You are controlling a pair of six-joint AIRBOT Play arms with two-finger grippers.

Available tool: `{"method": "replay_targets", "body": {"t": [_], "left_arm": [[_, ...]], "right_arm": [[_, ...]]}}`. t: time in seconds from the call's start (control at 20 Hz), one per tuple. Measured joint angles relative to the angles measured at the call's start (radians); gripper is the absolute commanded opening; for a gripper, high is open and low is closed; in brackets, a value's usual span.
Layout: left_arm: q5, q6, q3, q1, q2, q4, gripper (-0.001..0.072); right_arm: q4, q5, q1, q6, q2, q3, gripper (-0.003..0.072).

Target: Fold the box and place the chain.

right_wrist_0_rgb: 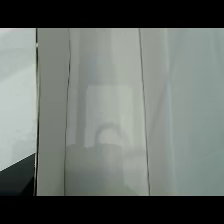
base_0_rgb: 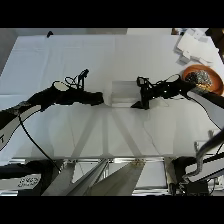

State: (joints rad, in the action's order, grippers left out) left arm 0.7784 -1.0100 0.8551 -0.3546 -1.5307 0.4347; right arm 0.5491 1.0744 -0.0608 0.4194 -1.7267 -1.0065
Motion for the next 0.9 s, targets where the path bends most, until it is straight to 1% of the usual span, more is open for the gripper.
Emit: {"method": "replay_targets", "body": {"t": [0.45, 0.5, 0.6, 0.9], "left_arm": [[0.005, 0.075, 0.000, 0.011, 0.000, -0.070, 0.0016], [0.005, 0.095, 0.000, 0.012, 0.000, -0.089, 0.0036], [0.009, 0.138, 0.000, 0.014, 0.000, -0.128, 0.0178], [0.019, 0.208, 0.000, 0.014, 0.000, -0.194, 0.0176]], "right_arm": [[0.003, -0.002, 0.000, 0.000, 0.000, 0.000, 0.0591], [0.003, -0.002, 0.000, 0.000, 0.000, 0.000, 0.0591], [0.003, -0.001, 0.000, 0.000, 0.000, 0.000, 0.0591], [0.004, -0.001, 0.000, 0.000, 0.000, 0.000, 0.0591]]}}
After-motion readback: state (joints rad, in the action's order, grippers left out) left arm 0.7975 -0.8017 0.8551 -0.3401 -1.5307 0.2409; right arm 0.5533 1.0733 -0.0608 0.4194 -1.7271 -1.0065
